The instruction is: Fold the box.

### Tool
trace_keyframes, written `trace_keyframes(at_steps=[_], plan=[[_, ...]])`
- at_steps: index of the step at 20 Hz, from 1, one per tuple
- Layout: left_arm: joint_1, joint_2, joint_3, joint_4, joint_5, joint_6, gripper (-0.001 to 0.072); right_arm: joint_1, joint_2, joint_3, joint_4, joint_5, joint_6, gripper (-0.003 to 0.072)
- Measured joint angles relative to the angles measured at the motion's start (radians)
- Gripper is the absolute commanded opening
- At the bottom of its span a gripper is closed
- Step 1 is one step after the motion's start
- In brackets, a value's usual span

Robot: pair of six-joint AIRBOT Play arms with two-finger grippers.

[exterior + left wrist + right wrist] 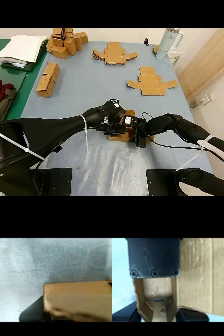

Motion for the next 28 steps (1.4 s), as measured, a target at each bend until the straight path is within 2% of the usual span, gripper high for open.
trace_keyframes(at_steps=[1,6,13,22,28], plan=[[-0.001,0.000,0.002,-0.008,0.013,0.004,0.0430,0.000,0.000,0.000,0.001,0.006,0.000,0.0514],[0.008,0.003,0.023,-0.009,-0.014,0.013,0.0431,0.001,0.000,0.000,0.004,0.002,0.001,0.0514],[0.060,0.003,0.080,-0.032,-0.122,0.036,0.0432,0.001,0.000,0.000,0.002,0.000,0.003,0.0514],[0.275,0.003,0.123,-0.360,-0.253,0.272,0.0432,0.001,0.000,0.000,0.001,-0.003,0.003,0.0514],[0.424,0.003,0.126,-0.565,-0.327,0.560,0.0430,0.001,0.000,0.000,0.002,-0.002,0.003,0.0514]])
